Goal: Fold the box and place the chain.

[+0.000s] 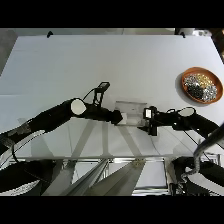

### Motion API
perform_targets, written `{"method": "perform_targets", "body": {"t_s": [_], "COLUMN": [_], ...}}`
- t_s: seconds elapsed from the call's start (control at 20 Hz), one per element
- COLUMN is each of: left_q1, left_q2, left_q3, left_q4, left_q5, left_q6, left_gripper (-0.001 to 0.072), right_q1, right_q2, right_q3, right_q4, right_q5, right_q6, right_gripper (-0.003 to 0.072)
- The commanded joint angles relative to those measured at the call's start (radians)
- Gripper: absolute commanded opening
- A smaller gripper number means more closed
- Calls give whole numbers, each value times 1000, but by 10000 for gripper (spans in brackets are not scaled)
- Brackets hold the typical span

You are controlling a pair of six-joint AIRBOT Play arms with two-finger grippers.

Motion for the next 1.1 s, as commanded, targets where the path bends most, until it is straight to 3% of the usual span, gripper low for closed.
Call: {"method": "perform_targets", "body": {"t_s": [0.0, 0.4, 0.65, 0.85, 1.05], "left_q1": [-24, -56, -85, -119, -133], "left_q2": [-30, -41, -128, -203, -250], "left_q3": [68, 123, 296, 377, 392], "left_q4": [262, 404, 552, 560, 541], "left_q5": [-105, -169, -355, -382, -418], "left_q6": [-255, -452, -586, -642, -747], "left_gripper": [513, 512, 485, 485, 485], "right_q1": [0, 0, 0, 0, 0], "right_q2": [1, 1, 1, 1, 1], "right_q3": [0, 0, 0, 0, 0], "right_q4": [0, 0, 0, 0, 0], "right_q5": [1, 2, 2, 2, 1], "right_q6": [0, 0, 0, 0, 0], "right_gripper": [575, 575, 575, 575, 575]}}
